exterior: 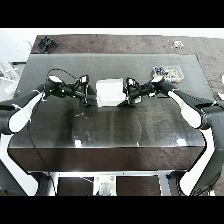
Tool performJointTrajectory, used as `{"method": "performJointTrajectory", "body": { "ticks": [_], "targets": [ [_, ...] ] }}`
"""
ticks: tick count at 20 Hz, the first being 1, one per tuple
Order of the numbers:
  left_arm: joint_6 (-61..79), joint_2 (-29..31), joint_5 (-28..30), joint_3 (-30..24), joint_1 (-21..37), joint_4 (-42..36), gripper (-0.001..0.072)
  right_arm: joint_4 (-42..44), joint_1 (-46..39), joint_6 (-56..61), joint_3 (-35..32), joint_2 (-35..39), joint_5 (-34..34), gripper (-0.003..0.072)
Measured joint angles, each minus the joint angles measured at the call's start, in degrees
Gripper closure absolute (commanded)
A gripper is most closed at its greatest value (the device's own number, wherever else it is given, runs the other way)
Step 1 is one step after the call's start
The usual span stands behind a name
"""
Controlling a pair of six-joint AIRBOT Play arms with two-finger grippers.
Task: Fold the box and place the chain.
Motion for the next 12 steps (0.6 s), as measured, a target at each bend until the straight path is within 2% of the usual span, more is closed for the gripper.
{"method": "performJointTrajectory", "body": {
  "ticks": [12],
  "targets": [
    [2.78,-2.51,3.28,0.07,-2.36,-4.02,-0.0011,-0.07,0.00,0.00,0.00,0.00,-0.04,0.0107]
  ]
}}
